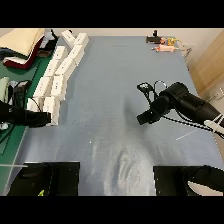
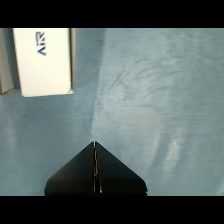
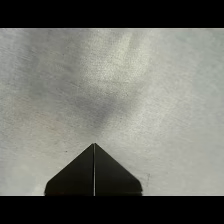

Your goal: Fold the box.

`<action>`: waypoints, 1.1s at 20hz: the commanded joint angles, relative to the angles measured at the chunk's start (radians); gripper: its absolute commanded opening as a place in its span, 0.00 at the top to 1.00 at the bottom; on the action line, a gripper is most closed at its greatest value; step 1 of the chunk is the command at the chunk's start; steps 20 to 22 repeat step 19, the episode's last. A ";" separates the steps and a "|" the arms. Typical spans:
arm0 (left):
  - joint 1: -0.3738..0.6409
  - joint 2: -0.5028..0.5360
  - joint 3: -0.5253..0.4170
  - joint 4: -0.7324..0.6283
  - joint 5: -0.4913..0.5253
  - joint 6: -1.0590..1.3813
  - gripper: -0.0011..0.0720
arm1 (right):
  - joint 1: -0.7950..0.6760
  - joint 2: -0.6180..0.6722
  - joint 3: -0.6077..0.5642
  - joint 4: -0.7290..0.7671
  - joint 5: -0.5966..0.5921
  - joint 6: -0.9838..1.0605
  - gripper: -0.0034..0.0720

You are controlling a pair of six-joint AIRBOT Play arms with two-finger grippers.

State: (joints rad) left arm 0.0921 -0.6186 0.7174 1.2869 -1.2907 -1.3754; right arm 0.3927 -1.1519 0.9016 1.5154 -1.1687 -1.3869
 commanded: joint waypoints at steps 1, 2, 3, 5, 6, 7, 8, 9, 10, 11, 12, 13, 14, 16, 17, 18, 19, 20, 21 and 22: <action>-0.049 -0.124 0.115 -0.130 -0.032 0.023 0.96 | 0.000 0.000 0.001 -0.001 0.000 0.000 0.95; -0.092 -0.183 0.147 -0.130 -0.014 0.026 0.96 | 0.000 0.000 0.001 0.000 0.000 0.000 0.95; -0.140 -0.235 0.175 -0.131 0.014 0.026 0.96 | 0.000 0.000 0.001 -0.001 0.000 0.000 0.95; -0.251 -0.319 0.214 -0.131 0.114 0.026 0.96 | 0.000 0.000 0.001 -0.001 0.000 0.000 0.95; -0.300 -0.347 0.220 -0.132 0.175 0.026 0.96 | 0.000 0.000 0.001 0.000 0.000 0.000 0.95; -0.347 -0.371 0.220 -0.131 0.240 0.026 0.96 | 0.000 0.000 0.001 -0.001 0.000 0.000 0.95; -0.383 -0.390 0.220 -0.131 0.286 0.026 0.96 | 0.000 0.000 0.001 -0.001 0.000 0.000 0.95; -0.415 -0.409 0.220 -0.132 0.318 0.026 0.96 | 0.000 0.000 0.001 0.000 0.000 0.000 0.95; -0.438 -0.422 0.220 -0.131 0.331 0.026 0.96 | 0.000 0.000 0.001 0.000 0.000 0.000 0.95; -0.456 -0.432 0.220 -0.132 0.336 0.026 0.96 | 0.000 0.000 0.001 -0.001 0.000 0.000 0.95; -0.470 -0.438 0.220 -0.132 0.338 0.026 0.96 | 0.000 0.000 0.001 -0.001 0.000 0.000 0.95; -0.479 -0.441 0.220 -0.132 0.338 0.026 0.96 | 0.000 0.000 0.001 0.000 0.000 0.000 0.95; -0.484 -0.441 0.220 -0.133 0.338 0.026 0.96 | 0.000 0.000 0.001 0.000 0.000 0.000 0.95; -0.485 -0.441 0.220 -0.136 0.338 0.026 0.96 | 0.000 0.000 0.001 0.000 0.000 0.000 0.95; -0.485 -0.441 0.220 -0.136 0.338 0.026 0.96 | 0.000 0.000 0.001 -0.001 0.000 0.000 0.95; -0.485 -0.441 0.220 -0.136 0.338 0.026 0.96 | 0.000 0.000 0.001 0.000 0.000 0.000 0.95; -0.485 -0.441 0.220 -0.136 0.338 0.026 0.96 | 0.000 0.000 0.001 0.000 0.000 0.000 0.95; -0.485 -0.441 0.220 -0.136 0.338 0.026 0.96 | 0.000 0.000 0.001 0.000 0.000 0.000 0.95; -0.485 -0.441 0.220 -0.136 0.338 0.026 0.96 | 0.000 0.000 0.001 0.000 0.000 0.000 0.95; -0.485 -0.441 0.220 -0.136 0.338 0.026 0.96 | 0.000 0.000 0.001 0.000 0.000 0.000 0.95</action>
